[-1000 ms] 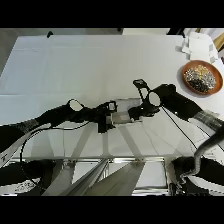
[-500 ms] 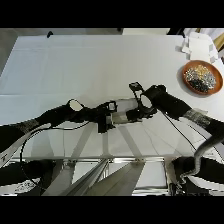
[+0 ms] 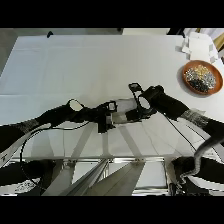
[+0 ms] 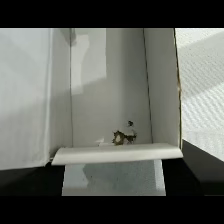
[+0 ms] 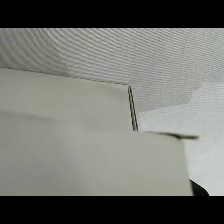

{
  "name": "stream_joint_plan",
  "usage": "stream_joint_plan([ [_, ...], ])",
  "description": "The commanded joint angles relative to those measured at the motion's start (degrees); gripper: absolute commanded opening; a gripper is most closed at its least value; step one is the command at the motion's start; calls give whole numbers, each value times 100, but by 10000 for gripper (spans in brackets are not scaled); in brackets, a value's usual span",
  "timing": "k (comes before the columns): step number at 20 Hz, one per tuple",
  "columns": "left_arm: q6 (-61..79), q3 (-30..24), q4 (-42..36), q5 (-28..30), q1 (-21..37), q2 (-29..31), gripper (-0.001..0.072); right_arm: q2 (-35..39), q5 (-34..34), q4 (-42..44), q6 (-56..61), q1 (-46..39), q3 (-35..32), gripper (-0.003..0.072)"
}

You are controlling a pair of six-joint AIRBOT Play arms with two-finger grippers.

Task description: Fold the box and place the chain.

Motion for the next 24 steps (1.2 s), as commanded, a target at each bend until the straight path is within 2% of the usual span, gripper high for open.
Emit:
stream_joint_plan([
  [1, 0, -2, 2, 2, 2, 4, 251, -26, -48, -17, 76, 22, 2, 299],
  [3, 2, -2, 2, 2, 2, 4, 251, -90, -39, -13, 76, 26, 0, 322],
  [6, 0, -2, 2, 2, 2, 4, 251, -146, -28, -52, 74, 33, 0, 314],
  [9, 0, -2, 2, 2, 2, 4, 251, -205, -7, -103, 74, 33, 0, 164],
  [10, 0, -2, 2, 0, 2, 4, 251, -229, 0, -103, 74, 33, 0, 134],
  [11, 0, -2, 2, 0, 2, 4, 251, -247, 11, -103, 72, 33, 0, 15],
  [12, 0, -2, 2, 2, 2, 4, 251, -251, 11, -103, 72, 33, 0, 9],
  [15, 0, -2, 2, 2, 2, 4, 251, -251, -17, -107, 59, 33, 0, 16],
  [16, 2, -2, 2, 2, 2, 4, 251, -251, -31, -107, 52, 33, 0, 101],
  [17, 0, -2, 2, 2, 2, 4, 251, -251, -33, -122, 52, 33, 0, 244],
  [19, 2, -2, 2, 0, 2, 4, 251, -251, -28, -160, 55, 33, 0, 260],
  [20, 0, -2, 2, 2, 2, 4, 251, -249, -26, -188, 55, 33, 0, 182],
  [21, 0, -2, 2, 0, -2, 4, 251, -238, 11, -216, 50, 33, 0, 58],
  [22, 0, -2, 2, 2, 0, 4, 251, -227, 44, -249, 50, 33, 0, 9],
  [24, 2, -2, 2, 2, -2, 4, 251, -216, 81, -258, 50, 33, 0, 10],
])
